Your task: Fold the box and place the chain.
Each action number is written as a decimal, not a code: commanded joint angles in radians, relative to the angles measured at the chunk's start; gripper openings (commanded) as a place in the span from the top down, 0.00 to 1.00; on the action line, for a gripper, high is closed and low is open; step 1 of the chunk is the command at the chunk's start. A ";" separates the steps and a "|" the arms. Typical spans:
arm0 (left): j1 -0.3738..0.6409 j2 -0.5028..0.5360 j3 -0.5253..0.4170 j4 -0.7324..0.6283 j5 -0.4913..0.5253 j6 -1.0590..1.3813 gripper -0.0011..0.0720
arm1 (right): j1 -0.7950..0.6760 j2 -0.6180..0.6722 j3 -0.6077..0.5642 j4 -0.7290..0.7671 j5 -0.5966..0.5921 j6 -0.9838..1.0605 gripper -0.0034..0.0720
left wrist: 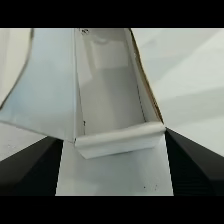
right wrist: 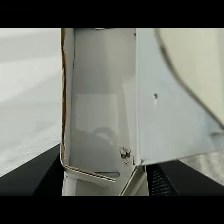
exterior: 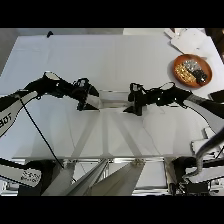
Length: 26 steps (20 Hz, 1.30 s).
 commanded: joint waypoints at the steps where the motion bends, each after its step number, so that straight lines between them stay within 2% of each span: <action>1: 0.005 0.000 0.000 0.011 0.049 0.002 0.03 | 0.000 0.000 0.001 -0.002 0.003 -0.002 0.41; 6: 0.002 -0.001 0.000 0.010 0.027 0.001 0.03 | 0.000 0.000 0.001 -0.002 0.003 -0.002 0.41; 9: -0.023 -0.002 0.000 0.006 0.070 -0.006 0.03 | 0.000 0.000 0.001 -0.002 0.003 -0.002 0.41; 13: -0.056 -0.031 0.000 -0.007 0.138 -0.156 0.03 | 0.000 0.000 0.001 -0.002 0.003 -0.002 0.41; 19: -0.094 -0.040 0.001 -0.005 0.173 -0.241 0.03 | 0.000 0.000 0.001 -0.002 0.003 -0.002 0.41; 26: -0.136 -0.038 0.001 0.070 0.201 -0.264 0.03 | 0.000 0.000 0.001 -0.002 0.003 -0.002 0.41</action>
